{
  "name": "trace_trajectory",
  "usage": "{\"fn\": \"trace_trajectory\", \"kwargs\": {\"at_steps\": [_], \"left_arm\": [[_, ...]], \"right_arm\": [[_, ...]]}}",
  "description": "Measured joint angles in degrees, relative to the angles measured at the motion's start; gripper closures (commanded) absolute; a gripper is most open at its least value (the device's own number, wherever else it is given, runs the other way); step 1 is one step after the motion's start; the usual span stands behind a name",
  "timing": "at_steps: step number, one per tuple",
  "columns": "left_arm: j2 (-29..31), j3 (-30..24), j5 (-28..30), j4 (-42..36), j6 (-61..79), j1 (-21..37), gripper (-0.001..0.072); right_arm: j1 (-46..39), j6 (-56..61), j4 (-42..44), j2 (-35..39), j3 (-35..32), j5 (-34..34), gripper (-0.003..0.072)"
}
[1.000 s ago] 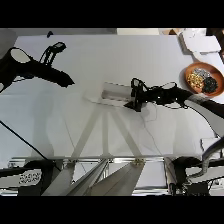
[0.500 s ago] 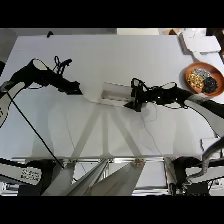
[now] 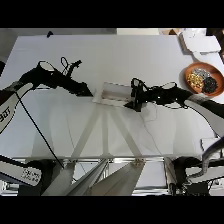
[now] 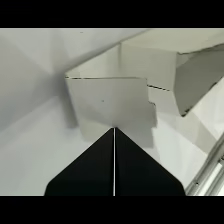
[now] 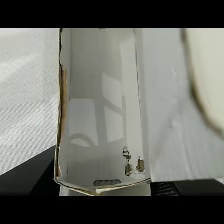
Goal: Fold the box and place the chain.
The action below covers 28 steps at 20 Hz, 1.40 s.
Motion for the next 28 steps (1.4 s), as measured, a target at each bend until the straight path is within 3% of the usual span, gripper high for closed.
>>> {"fn": "trace_trajectory", "kwargs": {"at_steps": [17, 28], "left_arm": [[0.37, 0.00, 6.32, 6.08, 0.20, 1.84, 0.0707], [-1.86, 0.00, 8.92, 6.34, -1.09, -1.36, 0.0706]], "right_arm": [[0.00, 0.00, 0.00, 0.00, 0.00, 0.00, 0.0244], [0.00, 0.02, 0.00, 0.00, 0.00, 0.00, 0.0244]]}}
